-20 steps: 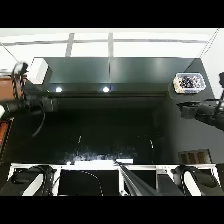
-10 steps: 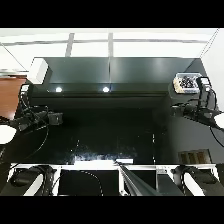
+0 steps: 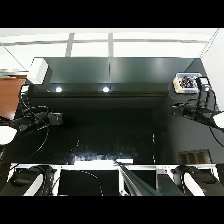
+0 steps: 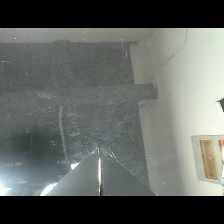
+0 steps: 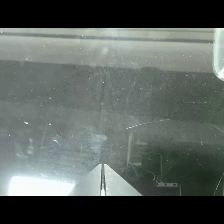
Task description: Fold the box and place the chain.
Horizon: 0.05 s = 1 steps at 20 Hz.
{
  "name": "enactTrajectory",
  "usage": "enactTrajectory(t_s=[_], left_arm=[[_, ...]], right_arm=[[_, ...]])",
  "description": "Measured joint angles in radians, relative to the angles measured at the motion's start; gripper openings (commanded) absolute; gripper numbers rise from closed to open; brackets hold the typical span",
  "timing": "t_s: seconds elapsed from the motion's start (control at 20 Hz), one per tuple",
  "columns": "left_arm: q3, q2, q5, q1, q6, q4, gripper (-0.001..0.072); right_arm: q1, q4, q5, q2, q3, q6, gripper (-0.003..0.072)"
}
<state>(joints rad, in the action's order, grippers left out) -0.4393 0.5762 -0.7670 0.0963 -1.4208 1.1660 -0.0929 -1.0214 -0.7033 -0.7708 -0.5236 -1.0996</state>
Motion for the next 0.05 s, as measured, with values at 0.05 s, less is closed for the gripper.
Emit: enactTrajectory(t_s=[0.05], left_arm=[[0.000,0.000,0.000,0.000,0.000,0.000,0.0028]], right_arm=[[0.000,0.000,0.000,0.000,0.000,0.000,0.0013]])
